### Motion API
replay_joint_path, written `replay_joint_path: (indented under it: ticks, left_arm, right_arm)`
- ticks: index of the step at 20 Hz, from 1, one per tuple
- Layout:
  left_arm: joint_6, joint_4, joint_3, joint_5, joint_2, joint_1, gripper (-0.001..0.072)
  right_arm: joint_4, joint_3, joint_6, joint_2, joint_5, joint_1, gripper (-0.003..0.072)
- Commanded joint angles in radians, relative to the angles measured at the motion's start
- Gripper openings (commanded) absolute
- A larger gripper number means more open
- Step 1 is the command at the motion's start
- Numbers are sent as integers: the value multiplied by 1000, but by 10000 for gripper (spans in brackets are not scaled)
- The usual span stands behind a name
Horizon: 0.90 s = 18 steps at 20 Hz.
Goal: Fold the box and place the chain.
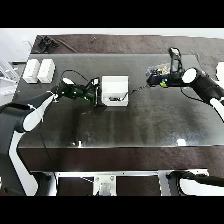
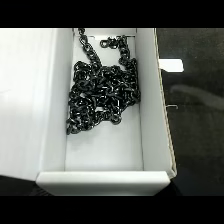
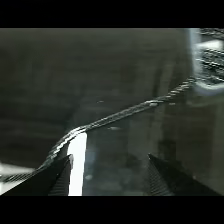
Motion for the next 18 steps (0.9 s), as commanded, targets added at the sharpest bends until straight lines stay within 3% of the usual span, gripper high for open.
replay_joint_path:
  ticks: [1,5,11,13,14,15,18]
  left_arm:
    - [0,0,0,0,0,-1,524]
    - [0,0,0,0,0,-1,524]
    - [1,0,0,0,0,-1,524]
    - [0,0,0,0,0,-1,524]
    - [0,0,0,0,0,-1,524]
    - [0,0,0,1,0,-1,524]
    - [0,0,0,0,0,-1,524]
  right_arm:
    - [60,-38,45,-94,-171,-67,541]
    - [115,22,45,-238,-257,-54,541]
    - [177,175,39,-380,-253,-1,532]
    - [176,188,39,-402,-253,7,415]
    - [176,187,42,-408,-254,5,258]
    - [176,187,42,-411,-259,-3,47]
    - [175,187,57,-373,-279,-22,15]
